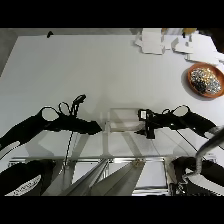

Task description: Fold the box and place the chain.

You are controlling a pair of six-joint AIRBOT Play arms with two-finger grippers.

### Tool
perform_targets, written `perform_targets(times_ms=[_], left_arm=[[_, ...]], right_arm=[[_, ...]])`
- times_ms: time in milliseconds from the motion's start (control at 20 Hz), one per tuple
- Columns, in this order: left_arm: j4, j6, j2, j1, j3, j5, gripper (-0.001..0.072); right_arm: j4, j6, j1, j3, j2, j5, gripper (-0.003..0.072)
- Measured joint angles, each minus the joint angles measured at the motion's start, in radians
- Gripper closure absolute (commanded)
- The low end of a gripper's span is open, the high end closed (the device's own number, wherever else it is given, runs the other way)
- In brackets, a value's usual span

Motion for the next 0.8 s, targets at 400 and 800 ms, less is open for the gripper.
perform_targets(times_ms=[400, 800], left_arm=[[-0.066, 0.019, -0.005, -0.059, 0.053, 0.045, 0.0334], [-0.075, 0.034, -0.018, -0.108, 0.084, 0.088, 0.0316]], right_arm=[[0.000, 0.000, 0.000, 0.000, 0.000, 0.000, 0.0350], [0.000, 0.000, 0.000, 0.000, 0.000, 0.000, 0.0350]])
